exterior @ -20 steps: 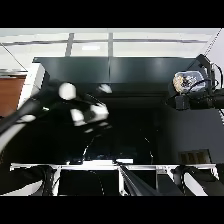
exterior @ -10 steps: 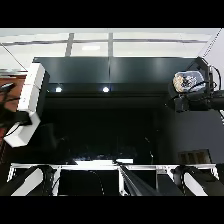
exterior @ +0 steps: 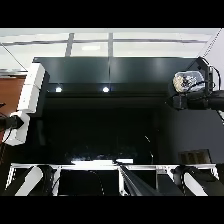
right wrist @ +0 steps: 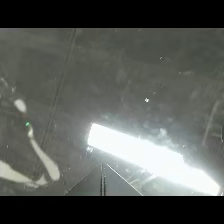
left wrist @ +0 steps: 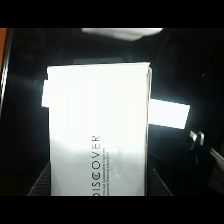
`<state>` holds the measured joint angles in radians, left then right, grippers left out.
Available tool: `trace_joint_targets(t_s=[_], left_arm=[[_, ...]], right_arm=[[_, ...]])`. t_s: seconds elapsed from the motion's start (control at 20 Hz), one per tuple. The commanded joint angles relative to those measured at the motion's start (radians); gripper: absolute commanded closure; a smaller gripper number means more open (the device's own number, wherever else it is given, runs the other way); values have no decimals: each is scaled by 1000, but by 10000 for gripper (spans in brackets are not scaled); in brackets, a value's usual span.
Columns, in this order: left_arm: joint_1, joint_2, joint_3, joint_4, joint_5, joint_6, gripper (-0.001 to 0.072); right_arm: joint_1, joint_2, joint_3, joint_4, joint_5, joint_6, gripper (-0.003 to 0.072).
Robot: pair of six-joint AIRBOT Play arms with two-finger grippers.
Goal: Fold the box and place the chain.
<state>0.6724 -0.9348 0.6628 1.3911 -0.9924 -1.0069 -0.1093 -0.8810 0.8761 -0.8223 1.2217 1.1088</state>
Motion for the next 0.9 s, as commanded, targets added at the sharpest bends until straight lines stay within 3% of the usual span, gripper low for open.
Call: trace_joint_targets(t_s=[0.0,0.1,0.15,0.25,0.35,0.45,0.65,0.7,0.75,0.8,0.85], left_arm=[[5,-44,-32,-211,122,255,359],[2,-93,-32,-220,163,239,353],[2,-110,-32,-212,171,241,298],[-7,-121,-32,-169,217,255,-5],[-14,-107,2,-171,230,251,-6],[-51,-79,101,-179,199,197,-6],[-219,-21,312,-284,121,161,-2],[-270,-7,347,-334,84,137,40],[-320,8,367,-372,36,75,306],[-365,26,367,-394,-18,24,694],[-424,52,339,-432,-37,23,686]], right_arm=[[0,-5,-1,-6,-71,11,669],[0,-9,-1,-5,-81,17,669],[0,-9,-1,-4,-77,29,669],[0,-9,-1,0,-57,51,669],[8,-9,0,4,-52,50,669],[25,-9,7,1,-62,44,669],[28,-6,60,-47,-98,5,669],[28,-1,64,-100,-130,5,669],[29,7,64,-167,-171,5,670],[29,23,54,-204,-240,-16,670],[33,47,27,-177,-345,-85,670]])
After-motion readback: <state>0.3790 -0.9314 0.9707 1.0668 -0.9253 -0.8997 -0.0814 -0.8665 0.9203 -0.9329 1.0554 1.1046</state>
